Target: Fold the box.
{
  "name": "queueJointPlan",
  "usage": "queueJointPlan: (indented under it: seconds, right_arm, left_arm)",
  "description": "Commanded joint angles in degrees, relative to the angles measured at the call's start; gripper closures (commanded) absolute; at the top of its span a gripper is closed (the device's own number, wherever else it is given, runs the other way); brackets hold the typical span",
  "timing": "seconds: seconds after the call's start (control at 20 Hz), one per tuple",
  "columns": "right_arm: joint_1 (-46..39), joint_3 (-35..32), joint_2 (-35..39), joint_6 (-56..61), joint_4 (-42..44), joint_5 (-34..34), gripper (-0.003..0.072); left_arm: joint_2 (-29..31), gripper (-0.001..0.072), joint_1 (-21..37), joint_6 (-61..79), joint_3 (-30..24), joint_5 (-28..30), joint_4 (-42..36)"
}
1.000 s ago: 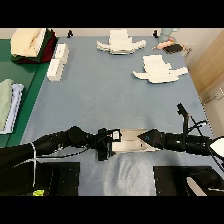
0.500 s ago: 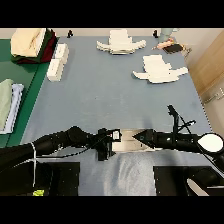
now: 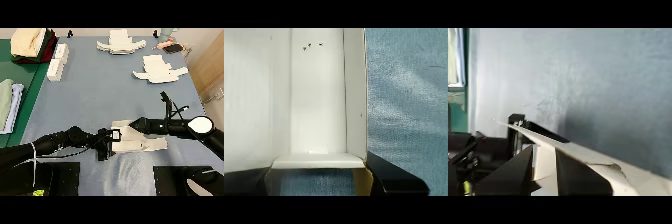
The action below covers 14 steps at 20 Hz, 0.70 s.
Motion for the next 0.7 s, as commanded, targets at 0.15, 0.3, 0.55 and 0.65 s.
queueJointPlan:
  seconds: [0.15, 0.3, 0.55, 0.65]
  right_arm:
    - [0.04, 3.13, -16.13, -5.84, -3.89, -3.23, 0.0547]
    - [0.04, 3.13, -20.02, -8.92, -3.56, -3.23, 0.0546]
    - [0.04, 3.13, -19.89, -10.36, -3.58, -3.1, 0.0546]
    - [0.04, 3.13, -19.89, -10.45, -3.58, -3.1, 0.0546]
  left_arm:
    - [-0.02, 0.012, 0.0, 0.07, 0.04, 0.0, 0.02]
    - [-0.02, 0.012, 0.0, 0.07, 0.04, 0.0, 0.02]
    - [-0.02, 0.012, 0.0, 0.07, 0.04, 0.0, 0.02]
    - [-0.02, 0.012, 0.0, 0.07, 0.04, 0.0, 0.02]
